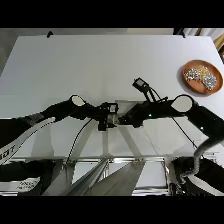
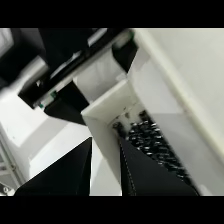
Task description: Fold the box and place the chain.
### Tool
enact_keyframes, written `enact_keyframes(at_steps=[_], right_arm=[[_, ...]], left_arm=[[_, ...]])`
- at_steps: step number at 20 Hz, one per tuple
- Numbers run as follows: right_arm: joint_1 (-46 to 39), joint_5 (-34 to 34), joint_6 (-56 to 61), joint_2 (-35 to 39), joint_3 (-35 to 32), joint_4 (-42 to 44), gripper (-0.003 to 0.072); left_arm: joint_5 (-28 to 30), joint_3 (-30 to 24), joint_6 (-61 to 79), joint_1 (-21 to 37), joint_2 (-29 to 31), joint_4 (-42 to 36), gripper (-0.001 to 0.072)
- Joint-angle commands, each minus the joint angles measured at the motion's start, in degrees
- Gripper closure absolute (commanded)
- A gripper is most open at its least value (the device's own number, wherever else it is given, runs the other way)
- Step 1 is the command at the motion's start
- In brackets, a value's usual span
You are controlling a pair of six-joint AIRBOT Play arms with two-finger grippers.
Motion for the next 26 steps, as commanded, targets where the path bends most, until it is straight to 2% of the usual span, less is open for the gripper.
enact_keyframes(at_steps=[1,3,6,12,15,20,26], right_arm=[[-3.26,8.68,14.45,1.57,11.67,-14.32,0.0486],[-6.60,10.05,16.35,1.55,19.32,-17.81,0.0478],[-10.58,9.57,15.02,-0.33,25.92,-21.51,0.0478],[-13.29,11.15,6.88,-14.62,26.53,-20.52,0.0462],[-13.22,17.00,-0.26,-19.93,26.53,-12.31,0.0469],[-13.22,29.90,-9.79,-21.09,26.53,-9.99,0.0466],[-9.44,31.39,-10.05,-21.11,26.53,-9.64,0.0466]], left_arm=[[0.00,0.04,0.02,0.04,0.02,0.00,0.0454],[0.00,0.04,0.00,0.04,0.02,0.00,0.0454],[0.00,0.04,0.00,0.04,0.02,0.00,0.0454],[0.00,0.04,0.00,0.04,0.02,0.00,0.0454],[0.00,0.04,0.00,0.04,0.02,0.00,0.0454],[0.00,0.04,0.02,0.04,0.02,0.00,0.0454],[0.00,0.04,0.00,0.04,0.02,-0.02,0.0454]])
